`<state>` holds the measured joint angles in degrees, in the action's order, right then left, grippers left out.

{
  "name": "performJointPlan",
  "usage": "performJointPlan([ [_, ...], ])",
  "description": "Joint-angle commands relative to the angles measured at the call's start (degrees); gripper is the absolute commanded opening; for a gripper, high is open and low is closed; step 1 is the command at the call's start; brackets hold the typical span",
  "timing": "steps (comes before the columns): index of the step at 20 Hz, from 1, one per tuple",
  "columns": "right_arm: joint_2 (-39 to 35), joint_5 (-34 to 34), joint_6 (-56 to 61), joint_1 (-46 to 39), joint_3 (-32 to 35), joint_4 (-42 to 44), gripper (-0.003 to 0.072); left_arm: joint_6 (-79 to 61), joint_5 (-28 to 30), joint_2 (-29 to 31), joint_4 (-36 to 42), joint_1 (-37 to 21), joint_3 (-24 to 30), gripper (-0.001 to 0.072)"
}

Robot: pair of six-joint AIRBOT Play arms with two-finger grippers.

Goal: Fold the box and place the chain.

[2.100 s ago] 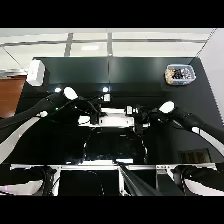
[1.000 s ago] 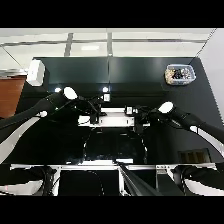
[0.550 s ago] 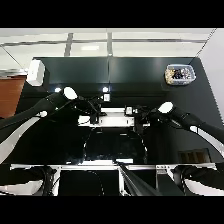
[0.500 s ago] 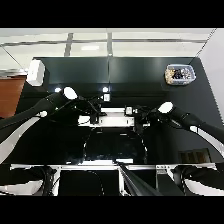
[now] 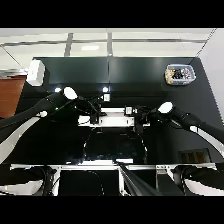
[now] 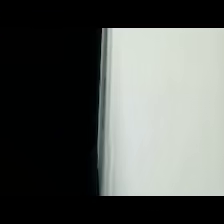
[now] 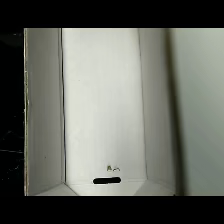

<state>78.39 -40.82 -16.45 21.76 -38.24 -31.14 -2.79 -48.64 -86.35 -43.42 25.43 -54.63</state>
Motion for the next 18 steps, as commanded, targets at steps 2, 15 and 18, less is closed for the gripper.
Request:
performJointPlan([
  [2,0.0,0.2,0.2,0.0,0.0,-0.5,0.0707,0.0,0.0,0.0,0.0,0.0,0.0,0.0024],
  [15,0.0,0.2,0.3,0.0,0.0,-0.5,0.0478,4.0,0.0,3.8,-1.4,-0.8,0.0,0.0669],
  [18,0.0,0.2,0.2,0.0,0.0,-0.6,0.0477,10.3,-1.9,7.8,-7.0,-2.8,0.0,0.0713],
])
